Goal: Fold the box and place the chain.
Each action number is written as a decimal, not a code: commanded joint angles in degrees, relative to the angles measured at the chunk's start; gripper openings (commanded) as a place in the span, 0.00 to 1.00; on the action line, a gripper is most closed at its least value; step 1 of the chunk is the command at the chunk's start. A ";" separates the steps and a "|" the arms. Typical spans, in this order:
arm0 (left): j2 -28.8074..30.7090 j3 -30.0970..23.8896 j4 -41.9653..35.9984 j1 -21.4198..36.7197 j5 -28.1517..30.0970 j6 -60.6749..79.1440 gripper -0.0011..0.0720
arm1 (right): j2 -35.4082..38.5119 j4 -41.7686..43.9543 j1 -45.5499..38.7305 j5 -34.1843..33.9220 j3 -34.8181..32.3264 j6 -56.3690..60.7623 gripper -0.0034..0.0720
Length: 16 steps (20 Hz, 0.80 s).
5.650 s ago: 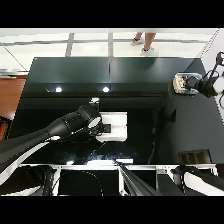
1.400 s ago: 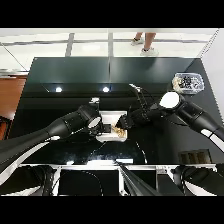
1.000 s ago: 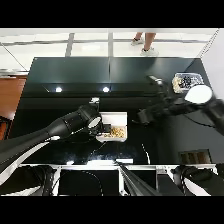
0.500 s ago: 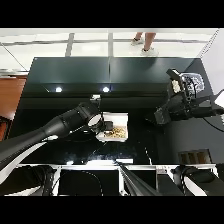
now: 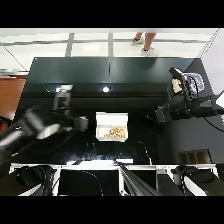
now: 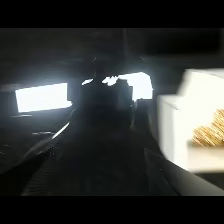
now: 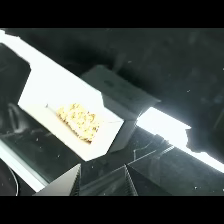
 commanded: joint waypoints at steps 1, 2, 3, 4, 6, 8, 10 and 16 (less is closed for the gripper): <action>13.35 -15.08 -18.78 17.81 19.04 9.07 0.87 | 0.02 -0.94 -0.02 -2.29 -0.04 0.98 0.49; 15.56 -20.39 -34.34 23.80 25.73 21.97 0.87 | 0.02 -0.94 -0.02 -2.73 -0.04 0.98 0.49; 16.20 -24.37 -50.58 28.44 27.26 38.99 0.87 | 0.02 -0.96 -0.02 -3.15 -0.04 0.98 0.49; 15.61 -27.34 -65.05 32.72 24.35 58.49 0.87 | 0.02 -0.94 -0.02 -3.67 -0.04 0.98 0.49; 12.52 -29.07 -78.49 37.75 12.50 90.42 0.87 | -0.02 -0.96 -0.02 -4.50 -0.04 0.98 0.49; 9.18 -28.76 -78.14 38.53 8.96 105.37 0.87 | -0.02 -0.98 -0.02 -4.92 -0.04 0.98 0.49; 6.64 -28.52 -77.24 38.53 9.49 119.71 0.98 | -0.02 -1.01 -0.02 -4.92 -0.04 0.98 0.49; -2.73 -24.74 -73.68 38.23 11.06 140.30 0.98 | -0.02 -0.90 0.00 -6.51 -0.37 0.98 0.49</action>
